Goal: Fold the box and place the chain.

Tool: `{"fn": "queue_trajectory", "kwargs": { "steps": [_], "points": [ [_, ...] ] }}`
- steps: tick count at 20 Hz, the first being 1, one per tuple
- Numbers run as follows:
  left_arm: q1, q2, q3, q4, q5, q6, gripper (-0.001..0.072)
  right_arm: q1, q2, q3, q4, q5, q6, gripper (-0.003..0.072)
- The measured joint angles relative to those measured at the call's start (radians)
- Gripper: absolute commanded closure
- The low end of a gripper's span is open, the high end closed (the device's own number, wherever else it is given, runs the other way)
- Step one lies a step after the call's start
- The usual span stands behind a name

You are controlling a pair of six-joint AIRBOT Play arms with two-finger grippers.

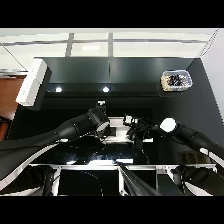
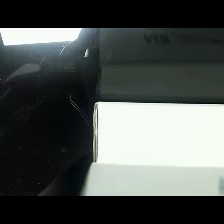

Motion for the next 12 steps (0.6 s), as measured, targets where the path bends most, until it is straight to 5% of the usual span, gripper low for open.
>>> {"fn": "queue_trajectory", "kwargs": {
  "steps": [5,8,12],
  "points": [
    [0.0,0.0,0.0,0.0,-0.001,0.0,0.0681,-0.115,0.072,0.065,-0.116,0.179,0.273,0.0667],
    [0.0,0.0,0.0,0.0,-0.006,0.0,0.0681,-0.318,0.145,0.12,-0.225,0.373,0.55,0.0667],
    [0.0,0.0,0.0,0.0,-0.01,0.0,0.0681,-0.657,0.164,0.093,-0.315,0.443,0.909,0.0667]
  ]
}}
